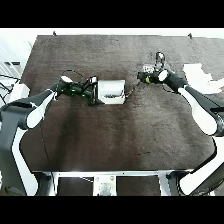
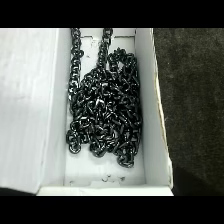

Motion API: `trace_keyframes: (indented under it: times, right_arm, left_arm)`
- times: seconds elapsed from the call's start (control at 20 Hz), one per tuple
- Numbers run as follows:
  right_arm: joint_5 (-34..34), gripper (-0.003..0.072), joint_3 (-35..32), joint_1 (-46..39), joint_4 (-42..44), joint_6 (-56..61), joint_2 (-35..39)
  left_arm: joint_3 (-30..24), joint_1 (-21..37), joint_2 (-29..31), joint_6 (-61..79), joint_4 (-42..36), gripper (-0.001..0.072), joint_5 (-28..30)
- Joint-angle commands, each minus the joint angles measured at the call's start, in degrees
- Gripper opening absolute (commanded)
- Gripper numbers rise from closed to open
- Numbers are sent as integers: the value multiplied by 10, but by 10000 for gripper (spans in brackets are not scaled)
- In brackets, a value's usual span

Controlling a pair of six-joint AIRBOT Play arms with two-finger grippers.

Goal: Fold the box and place the chain.

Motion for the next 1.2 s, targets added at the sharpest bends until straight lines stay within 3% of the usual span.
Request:
trace_keyframes:
  times: [0.0,0.25,0.55,0.9,1.15]
  right_arm:
    - [72,1,0,3,-2,-15,59]
    - [185,1,0,27,-2,-64,184]
    - [242,1,0,95,-10,-74,280]
    - [242,2,1,192,-10,-72,292]
    - [201,2,1,219,-7,-72,292]
  left_arm:
    - [0,0,0,0,0,278,0]
    - [0,0,0,0,0,278,0]
    - [0,0,0,0,0,279,0]
    - [0,0,0,0,0,278,0]
    - [0,0,0,0,0,279,0]
